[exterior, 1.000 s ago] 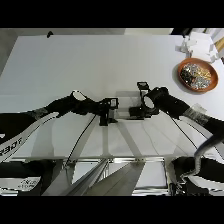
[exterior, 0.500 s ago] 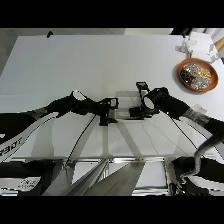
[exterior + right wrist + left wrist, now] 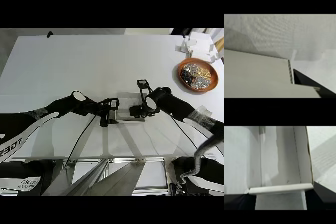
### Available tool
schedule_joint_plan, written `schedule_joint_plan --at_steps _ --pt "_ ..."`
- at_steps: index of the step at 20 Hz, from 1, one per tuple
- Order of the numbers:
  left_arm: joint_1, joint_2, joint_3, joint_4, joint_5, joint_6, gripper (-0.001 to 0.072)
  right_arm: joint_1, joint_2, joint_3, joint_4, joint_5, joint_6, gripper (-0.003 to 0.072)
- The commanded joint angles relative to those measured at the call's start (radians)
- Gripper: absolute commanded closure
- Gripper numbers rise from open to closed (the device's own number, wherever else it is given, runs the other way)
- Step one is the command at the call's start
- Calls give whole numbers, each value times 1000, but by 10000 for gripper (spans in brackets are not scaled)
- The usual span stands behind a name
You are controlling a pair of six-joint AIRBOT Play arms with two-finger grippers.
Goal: Fold the box and place the chain.
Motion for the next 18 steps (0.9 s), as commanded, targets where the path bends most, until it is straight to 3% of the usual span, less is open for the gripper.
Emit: schedule_joint_plan --at_steps 1,5,12,15,18 --pt "1 0 0 0 5 -3 638 -5 8 1 -10 25 4 382" --pt "1 0 0 0 5 -3 638 -35 8 1 -31 71 6 488" --pt "1 0 0 0 5 -3 638 -37 8 -84 -28 34 6 517" --pt "1 0 0 0 5 -3 638 -37 8 -91 -25 5 6 632" --pt "1 0 0 0 5 -3 638 -36 8 -91 -3 -21 6 664"
